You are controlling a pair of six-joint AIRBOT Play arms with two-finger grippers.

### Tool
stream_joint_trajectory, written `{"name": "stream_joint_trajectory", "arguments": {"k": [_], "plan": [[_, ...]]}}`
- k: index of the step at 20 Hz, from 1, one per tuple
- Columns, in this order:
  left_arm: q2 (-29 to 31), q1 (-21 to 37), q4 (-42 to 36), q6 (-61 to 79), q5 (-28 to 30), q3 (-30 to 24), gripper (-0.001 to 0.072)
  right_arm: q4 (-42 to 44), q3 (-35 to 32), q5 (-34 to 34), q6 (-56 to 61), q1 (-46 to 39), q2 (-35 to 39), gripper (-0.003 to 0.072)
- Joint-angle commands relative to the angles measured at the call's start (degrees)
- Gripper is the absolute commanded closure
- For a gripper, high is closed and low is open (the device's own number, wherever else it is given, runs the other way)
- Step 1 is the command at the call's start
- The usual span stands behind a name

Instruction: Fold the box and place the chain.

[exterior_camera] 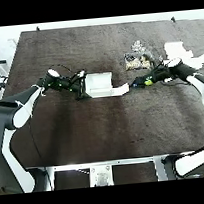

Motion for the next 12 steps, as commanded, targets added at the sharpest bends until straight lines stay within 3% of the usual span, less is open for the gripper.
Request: {"name": "stream_joint_trajectory", "arguments": {"k": [1, 10, 11, 12], "plan": [[0.02, 0.04, 0.02, 0.0, -0.02, -0.02, 0.036, 7.5, -1.14, -0.09, 1.03, 2.62, -3.98, 0.068], [0.02, 0.04, 0.02, 0.0, 0.0, -0.02, 0.0361, 11.3, 0.2, 1.38, -0.02, 6.69, -2.01, 0.0679], [0.02, 0.04, 0.02, 0.0, 0.0, -0.02, 0.036, 11.32, 0.24, 1.38, 0.0, 6.84, -1.27, 0.0591], [0.02, 0.04, 0.02, 0.0, 0.0, -0.02, 0.0361, 11.32, 0.46, 1.44, 0.31, 6.97, -0.85, 0.0427]]}}
